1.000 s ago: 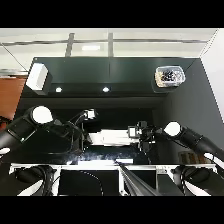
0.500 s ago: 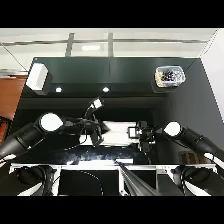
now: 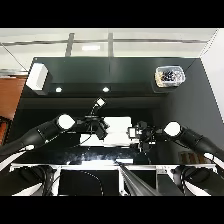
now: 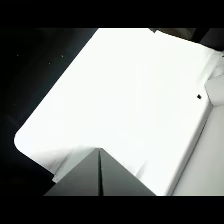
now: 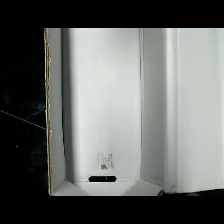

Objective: Fold the box and place the chain.

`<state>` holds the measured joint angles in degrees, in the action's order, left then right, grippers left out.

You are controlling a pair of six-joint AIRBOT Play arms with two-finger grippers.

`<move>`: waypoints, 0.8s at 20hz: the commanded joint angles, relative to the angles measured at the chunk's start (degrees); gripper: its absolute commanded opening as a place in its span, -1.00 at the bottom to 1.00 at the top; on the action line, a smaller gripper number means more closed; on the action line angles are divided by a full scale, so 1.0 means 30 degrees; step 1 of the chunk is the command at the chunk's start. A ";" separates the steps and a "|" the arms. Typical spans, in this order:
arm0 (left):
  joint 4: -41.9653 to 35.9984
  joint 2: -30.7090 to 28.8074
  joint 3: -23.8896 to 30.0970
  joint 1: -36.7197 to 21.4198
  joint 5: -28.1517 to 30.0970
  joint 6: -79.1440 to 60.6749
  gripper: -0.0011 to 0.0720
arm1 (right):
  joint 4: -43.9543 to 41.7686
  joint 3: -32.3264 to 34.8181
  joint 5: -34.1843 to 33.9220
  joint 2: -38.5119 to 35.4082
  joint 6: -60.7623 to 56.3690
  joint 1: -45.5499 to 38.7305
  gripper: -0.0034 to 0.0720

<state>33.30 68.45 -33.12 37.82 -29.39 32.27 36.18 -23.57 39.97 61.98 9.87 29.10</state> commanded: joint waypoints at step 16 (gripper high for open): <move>0.6739 -0.5435 0.3927 -0.3395 -0.4240 -0.7067 0.95 | -0.0058 -0.0015 -0.0051 -0.0007 -0.0219 0.0015 -0.25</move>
<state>50.89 51.62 -23.46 26.81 -41.56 20.32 36.03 -23.57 39.75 61.98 9.21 29.12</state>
